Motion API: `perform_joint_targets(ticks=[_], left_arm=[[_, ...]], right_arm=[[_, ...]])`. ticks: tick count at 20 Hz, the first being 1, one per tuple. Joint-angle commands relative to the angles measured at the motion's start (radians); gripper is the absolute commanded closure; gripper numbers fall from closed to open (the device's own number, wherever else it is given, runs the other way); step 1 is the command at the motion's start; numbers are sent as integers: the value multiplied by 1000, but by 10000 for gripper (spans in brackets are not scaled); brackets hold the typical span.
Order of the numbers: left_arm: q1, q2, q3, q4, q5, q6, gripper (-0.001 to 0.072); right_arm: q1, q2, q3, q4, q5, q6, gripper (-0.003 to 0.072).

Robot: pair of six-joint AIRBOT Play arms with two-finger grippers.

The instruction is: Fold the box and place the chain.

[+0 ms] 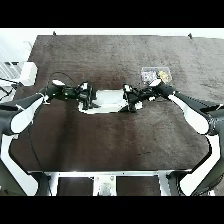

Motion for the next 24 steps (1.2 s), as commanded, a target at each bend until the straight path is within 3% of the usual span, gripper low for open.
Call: perform_joint_targets(ticks=[1,8,9,10,11,12,13,17,21,24], left_arm=[[38,0,38,0,-65,-34,98],[173,0,149,-3,-384,-130,101],[180,0,171,-3,-435,-154,244],[180,0,192,6,-491,-155,472],[176,0,212,6,-549,-154,635],[171,0,232,5,-584,-162,690],[163,1,246,-2,-589,-212,692],[124,92,213,24,-463,-313,696],[50,246,56,49,-270,-332,695],[-2,272,-15,77,-182,-378,694]], right_arm=[[0,0,0,-1,1,0,103],[0,0,0,-1,1,0,103],[0,0,0,-1,1,0,103],[0,0,0,-1,1,0,103],[0,0,0,-1,1,0,103],[0,0,0,-1,1,0,103],[0,0,0,-1,1,0,103],[0,0,0,-1,1,0,103],[0,0,0,-1,1,0,103],[0,0,0,-1,1,0,103]])
